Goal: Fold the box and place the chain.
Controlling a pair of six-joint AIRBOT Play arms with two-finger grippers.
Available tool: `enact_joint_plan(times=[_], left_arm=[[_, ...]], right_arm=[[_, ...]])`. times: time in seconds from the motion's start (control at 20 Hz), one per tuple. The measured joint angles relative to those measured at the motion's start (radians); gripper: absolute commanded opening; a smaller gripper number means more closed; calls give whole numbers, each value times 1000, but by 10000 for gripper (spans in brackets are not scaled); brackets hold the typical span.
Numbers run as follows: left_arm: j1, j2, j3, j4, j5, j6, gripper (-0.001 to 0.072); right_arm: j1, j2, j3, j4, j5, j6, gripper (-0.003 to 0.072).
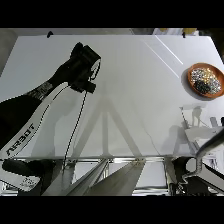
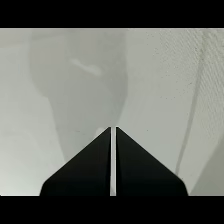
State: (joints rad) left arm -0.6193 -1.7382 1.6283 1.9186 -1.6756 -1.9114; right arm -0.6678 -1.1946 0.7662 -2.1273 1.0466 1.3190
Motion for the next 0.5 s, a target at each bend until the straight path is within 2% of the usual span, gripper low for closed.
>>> enact_joint_plan(times=[0.1, 0.15, 0.35, 0.5], left_arm=[[0, 0, 0, 0, 0, 0, 31], [0, 0, 0, 0, 0, 0, 31], [0, 0, 0, 0, 0, 0, 31], [0, 0, 0, 0, 0, 0, 32]], right_arm=[[-5, -27, 0, 1, -6, -4, 38], [-7, -37, 0, 3, -5, -8, 17], [7, -27, 0, 16, 42, -11, 17], [60, 51, 0, 88, 68, -19, 16]])
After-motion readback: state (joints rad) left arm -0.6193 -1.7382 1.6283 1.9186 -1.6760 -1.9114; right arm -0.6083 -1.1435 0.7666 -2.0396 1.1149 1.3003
